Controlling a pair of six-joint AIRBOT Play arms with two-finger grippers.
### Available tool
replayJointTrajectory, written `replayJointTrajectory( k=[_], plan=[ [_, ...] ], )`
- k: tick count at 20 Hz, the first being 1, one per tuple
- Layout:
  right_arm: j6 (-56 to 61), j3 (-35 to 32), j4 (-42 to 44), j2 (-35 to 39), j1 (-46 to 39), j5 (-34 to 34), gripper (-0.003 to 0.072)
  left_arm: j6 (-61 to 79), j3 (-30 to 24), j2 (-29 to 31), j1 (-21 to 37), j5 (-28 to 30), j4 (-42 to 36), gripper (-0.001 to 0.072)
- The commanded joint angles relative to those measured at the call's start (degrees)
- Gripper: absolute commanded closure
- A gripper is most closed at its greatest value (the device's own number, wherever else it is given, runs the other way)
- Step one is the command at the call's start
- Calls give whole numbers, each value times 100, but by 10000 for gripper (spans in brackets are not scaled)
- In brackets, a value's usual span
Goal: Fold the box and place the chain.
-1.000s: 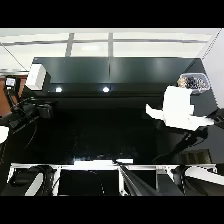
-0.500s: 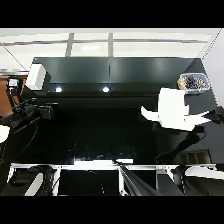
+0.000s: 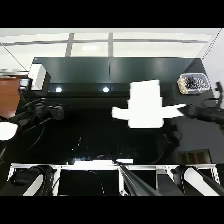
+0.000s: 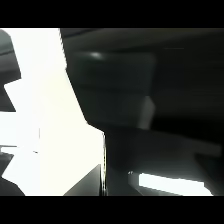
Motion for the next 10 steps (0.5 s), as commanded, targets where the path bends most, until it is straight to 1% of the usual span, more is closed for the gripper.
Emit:
replayJointTrajectory(
  k=[1, 3, 4, 6, 8, 9, 10],
  plan=[
    [-142, -763, 629, 625, 1436, -894, 672, 96, 197, -811, -586, 192, -745, 21],
    [-96, -780, 627, 623, 2179, -1062, 672, 195, 573, -1648, -577, -72, -1233, 20],
    [-55, -780, 629, 623, 2479, -1226, 672, 380, 804, -2092, -531, -417, -1552, 20],
    [-42, -778, 623, 623, 2931, -1609, 672, 1355, 1287, -3056, -352, -1491, -2524, 20],
    [-39, -778, 627, 623, 3069, -1759, 672, 2035, 1624, -3888, -203, -2358, -3362, 20],
    [-39, -778, 627, 623, 3069, -1751, 671, 2166, 1766, -4221, -160, -2638, -3491, 20],
    [-42, -778, 625, 623, 3067, -1749, 672, 2236, 1910, -4507, -164, -2861, -3451, 20]
  ],
)
